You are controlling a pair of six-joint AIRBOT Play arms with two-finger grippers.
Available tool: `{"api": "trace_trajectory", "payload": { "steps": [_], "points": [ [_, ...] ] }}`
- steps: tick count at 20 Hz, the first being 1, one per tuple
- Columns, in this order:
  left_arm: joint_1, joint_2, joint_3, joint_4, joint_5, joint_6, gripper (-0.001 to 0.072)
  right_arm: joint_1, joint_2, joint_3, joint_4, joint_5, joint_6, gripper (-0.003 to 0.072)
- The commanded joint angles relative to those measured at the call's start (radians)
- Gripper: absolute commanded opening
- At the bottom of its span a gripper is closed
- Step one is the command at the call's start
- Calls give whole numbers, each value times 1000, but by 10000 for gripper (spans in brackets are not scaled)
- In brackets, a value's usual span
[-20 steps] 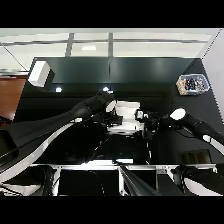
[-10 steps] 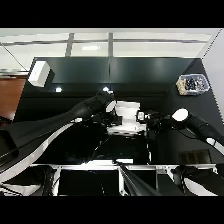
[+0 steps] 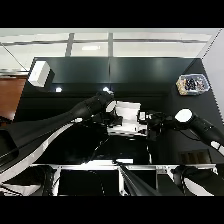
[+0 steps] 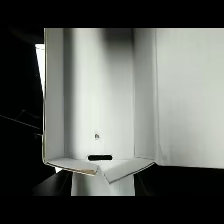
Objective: Fold the box and place the chain.
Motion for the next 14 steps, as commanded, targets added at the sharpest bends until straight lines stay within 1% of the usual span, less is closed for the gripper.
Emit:
{"api": "trace_trajectory", "payload": {
  "steps": [1,2,5,9,11,14],
  "points": [
    [1,1,1,0,3,-2,30,20,1,1,10,14,84,223],
    [1,1,1,0,3,-2,30,25,0,0,19,11,114,201],
    [1,1,1,0,4,-2,30,50,0,0,35,-24,201,201],
    [1,1,1,0,5,-2,30,86,-29,0,170,-98,240,203],
    [1,1,1,0,5,-2,30,90,-43,0,162,-120,250,202],
    [1,1,1,0,3,-2,30,82,-43,0,90,-107,296,201]
  ]
}}
